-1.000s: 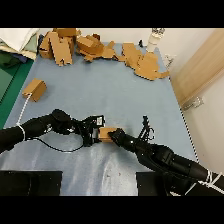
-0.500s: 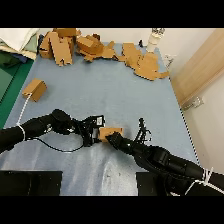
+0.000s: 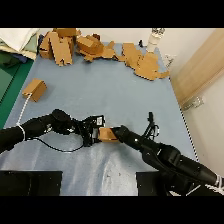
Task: Fold the box.
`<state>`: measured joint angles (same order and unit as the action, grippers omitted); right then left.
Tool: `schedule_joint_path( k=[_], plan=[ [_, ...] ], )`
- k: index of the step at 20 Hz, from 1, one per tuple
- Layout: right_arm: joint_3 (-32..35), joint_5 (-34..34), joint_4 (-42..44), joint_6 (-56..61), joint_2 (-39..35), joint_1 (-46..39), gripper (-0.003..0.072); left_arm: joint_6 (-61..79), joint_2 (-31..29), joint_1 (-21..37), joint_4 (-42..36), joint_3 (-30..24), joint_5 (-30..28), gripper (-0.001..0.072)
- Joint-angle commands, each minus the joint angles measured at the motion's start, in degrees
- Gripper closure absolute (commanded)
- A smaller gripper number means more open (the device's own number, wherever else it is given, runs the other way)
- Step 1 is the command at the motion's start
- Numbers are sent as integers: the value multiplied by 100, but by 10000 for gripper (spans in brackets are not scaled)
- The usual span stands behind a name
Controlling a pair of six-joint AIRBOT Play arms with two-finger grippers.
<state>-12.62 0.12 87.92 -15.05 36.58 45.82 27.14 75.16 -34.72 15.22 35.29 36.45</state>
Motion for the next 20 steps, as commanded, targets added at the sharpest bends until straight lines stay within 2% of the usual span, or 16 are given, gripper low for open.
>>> schedule_joint_path(
  k=[1,4,7,9,13,15,16,20],
  plan=[
    [-11,-1421,-409,-247,-1001,-717,684,0,-4,7,0,2,-11,298],
    [-11,-2079,-726,-247,-1753,-1049,684,-313,-138,11,4,17,-243,298],
    [-9,-2793,-968,-245,-2190,-1075,684,-1016,-643,17,17,74,-776,298],
    [-9,-3189,-1071,-247,-2312,-1075,684,-1648,-1137,20,26,74,-1423,298],
    [-9,-3252,-1239,-240,-2308,-1075,684,-2133,-1967,164,0,74,-3453,297],
    [-9,-3257,-1351,-238,-2308,-1075,684,-2247,-2127,531,-122,74,-4118,297],
    [-9,-3257,-1379,-238,-2306,-1075,684,-2249,-2155,791,-236,74,-4273,297],
    [-2,-3274,-1491,-238,-2297,-1075,684,-2247,-2081,2188,-496,101,-4065,296]
  ],
)
